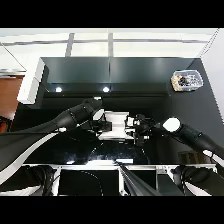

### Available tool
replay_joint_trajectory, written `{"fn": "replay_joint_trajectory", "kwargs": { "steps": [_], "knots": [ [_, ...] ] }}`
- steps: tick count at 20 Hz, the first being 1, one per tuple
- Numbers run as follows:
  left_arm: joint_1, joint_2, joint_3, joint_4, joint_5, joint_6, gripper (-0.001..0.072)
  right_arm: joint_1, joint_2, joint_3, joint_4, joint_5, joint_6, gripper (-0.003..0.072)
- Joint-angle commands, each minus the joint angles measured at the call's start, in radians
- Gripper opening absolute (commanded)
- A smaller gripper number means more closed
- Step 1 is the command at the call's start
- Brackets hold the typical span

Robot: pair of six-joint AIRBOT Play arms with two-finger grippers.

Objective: Fold the box and place the chain.

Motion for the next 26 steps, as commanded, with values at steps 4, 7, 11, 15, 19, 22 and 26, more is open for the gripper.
{"fn": "replay_joint_trajectory", "kwargs": {
  "steps": [4,7,11,15,19,22,26],
  "knots": [
    [0.001,0.0,0.0,-0.001,0.003,0.0,0.0026,0.05,-0.048,0.0,0.067,-0.043,-0.007,0.023],
    [0.001,0.0,0.0,-0.001,0.002,0.0,0.0026,0.051,-0.048,0.0,0.06,-0.051,-0.007,0.023],
    [0.001,0.0,0.0,0.0,0.004,0.0,0.0026,0.051,-0.048,0.0,0.061,-0.058,-0.006,0.0355],
    [0.001,0.0,0.0,0.0,0.003,0.0,0.0026,0.051,-0.048,0.0,0.064,-0.072,-0.006,0.0348],
    [0.001,0.0,0.0,0.0,0.003,0.0,0.0026,0.05,-0.046,0.0,0.06,-0.094,-0.006,0.0117],
    [0.001,0.0,0.0,0.0,0.003,0.0,0.0026,0.027,0.015,0.001,0.05,-0.109,0.075,0.0008],
    [0.001,0.0,0.0,0.0,0.004,0.0,0.0026,-0.141,0.192,0.003,-0.137,0.007,0.513,0.0004]
  ]
}}
